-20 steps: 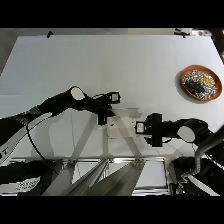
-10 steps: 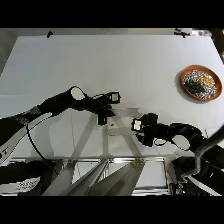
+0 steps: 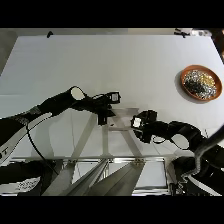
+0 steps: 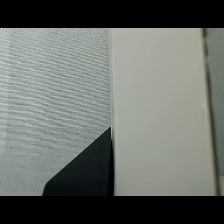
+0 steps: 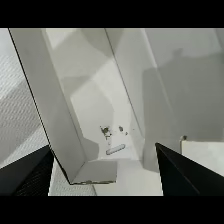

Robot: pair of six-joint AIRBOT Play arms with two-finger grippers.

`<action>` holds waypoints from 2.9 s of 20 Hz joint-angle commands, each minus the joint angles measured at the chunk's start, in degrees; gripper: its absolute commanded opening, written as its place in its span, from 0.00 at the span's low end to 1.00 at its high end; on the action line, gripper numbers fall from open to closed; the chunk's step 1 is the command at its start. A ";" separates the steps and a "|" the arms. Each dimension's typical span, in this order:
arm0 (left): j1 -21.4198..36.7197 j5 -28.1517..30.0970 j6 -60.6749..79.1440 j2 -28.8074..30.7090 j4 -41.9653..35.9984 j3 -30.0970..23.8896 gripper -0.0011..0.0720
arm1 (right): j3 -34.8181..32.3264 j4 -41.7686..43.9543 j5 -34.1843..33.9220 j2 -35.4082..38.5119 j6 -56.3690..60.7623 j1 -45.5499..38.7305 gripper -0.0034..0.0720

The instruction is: Fold the box and place the chain.

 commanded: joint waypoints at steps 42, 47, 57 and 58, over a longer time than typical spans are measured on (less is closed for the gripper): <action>-0.04 0.00 0.02 -0.02 0.00 -0.02 0.03 | 0.24 37.86 10.12 -6.01 -57.42 -18.23 0.97; -0.04 0.00 0.02 -0.02 0.00 -0.02 0.03 | 0.24 38.95 12.39 -7.21 -58.36 -21.70 0.95; -0.04 0.00 0.02 -0.02 0.00 -0.02 0.03 | 3.15 44.41 17.62 -17.44 -68.15 -22.86 0.93; -0.04 0.00 0.00 -0.02 0.00 -0.02 0.03 | 3.61 44.41 18.10 -18.29 -68.15 -22.86 0.93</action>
